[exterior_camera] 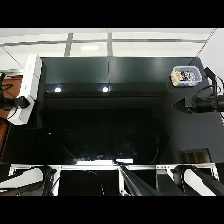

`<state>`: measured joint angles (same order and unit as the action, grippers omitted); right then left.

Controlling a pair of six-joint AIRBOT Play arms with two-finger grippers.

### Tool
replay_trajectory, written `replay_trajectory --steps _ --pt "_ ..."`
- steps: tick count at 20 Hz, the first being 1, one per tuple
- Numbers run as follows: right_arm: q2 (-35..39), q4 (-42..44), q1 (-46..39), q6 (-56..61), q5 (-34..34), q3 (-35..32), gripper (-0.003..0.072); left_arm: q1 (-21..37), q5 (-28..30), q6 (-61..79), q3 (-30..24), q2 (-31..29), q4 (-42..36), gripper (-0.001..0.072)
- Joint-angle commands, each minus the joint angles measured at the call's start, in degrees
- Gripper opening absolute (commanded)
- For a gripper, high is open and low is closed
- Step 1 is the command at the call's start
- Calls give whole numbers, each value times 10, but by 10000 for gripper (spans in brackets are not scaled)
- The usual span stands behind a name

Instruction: Fold the box and place the chain.

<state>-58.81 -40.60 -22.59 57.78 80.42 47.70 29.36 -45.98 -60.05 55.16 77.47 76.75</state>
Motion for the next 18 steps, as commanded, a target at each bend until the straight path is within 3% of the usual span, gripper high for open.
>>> replay_trajectory --steps 1,6,7,8,9,10,12,13,16,18 --pt "0 0 0 10 0 0 10 -21 -6 -11 36 16 2 715" --pt "0 1 16 10 -23 1 10 -43 -126 -134 181 13 1 705" --pt "0 1 31 10 -44 1 10 -47 -161 -181 212 13 -5 582" --pt "0 1 56 10 -76 1 10 -50 -186 -199 229 9 -31 282" --pt "0 0 90 10 -117 1 10 -57 -190 -184 228 -2 -85 31" --pt "0 0 125 10 -164 1 10 -70 -184 -148 215 -18 -147 21" --pt "0 -2 201 9 -286 1 10 -122 -144 -78 146 -72 -252 21" --pt "-1 -19 234 9 -355 1 10 -156 -93 -53 94 -107 -259 20" --pt "-11 -187 290 -22 -486 0 11 -260 139 -53 -120 -238 -171 20" --pt "-26 -226 290 -7 -478 0 11 -289 206 -47 -220 -306 -137 20"
